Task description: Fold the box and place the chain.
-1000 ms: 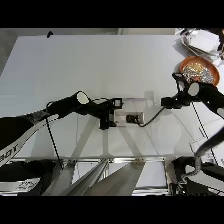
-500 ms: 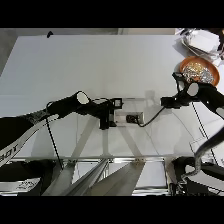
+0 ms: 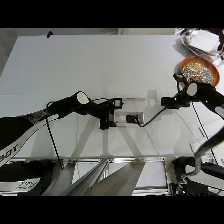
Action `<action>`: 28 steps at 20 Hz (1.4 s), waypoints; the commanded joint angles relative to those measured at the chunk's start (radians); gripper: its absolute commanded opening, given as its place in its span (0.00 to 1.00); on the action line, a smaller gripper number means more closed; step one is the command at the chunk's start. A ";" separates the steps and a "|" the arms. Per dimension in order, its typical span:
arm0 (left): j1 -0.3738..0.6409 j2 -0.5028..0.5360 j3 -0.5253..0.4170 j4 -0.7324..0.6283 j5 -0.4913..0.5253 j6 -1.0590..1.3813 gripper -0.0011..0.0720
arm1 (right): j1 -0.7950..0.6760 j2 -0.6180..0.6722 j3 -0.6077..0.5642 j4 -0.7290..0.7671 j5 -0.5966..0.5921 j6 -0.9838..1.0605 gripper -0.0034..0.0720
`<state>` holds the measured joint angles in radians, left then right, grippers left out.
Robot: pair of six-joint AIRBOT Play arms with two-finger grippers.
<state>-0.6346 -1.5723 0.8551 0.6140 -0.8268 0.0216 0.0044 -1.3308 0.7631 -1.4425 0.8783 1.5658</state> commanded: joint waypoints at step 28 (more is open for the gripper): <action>0.001 0.001 0.000 0.000 0.000 0.000 0.46 | 0.001 0.880 0.182 0.757 0.070 -0.368 0.07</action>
<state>-0.6346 -1.5723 0.8551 0.6140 -0.8268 0.0219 0.0055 -0.4541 0.9356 -0.8062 0.9489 1.2369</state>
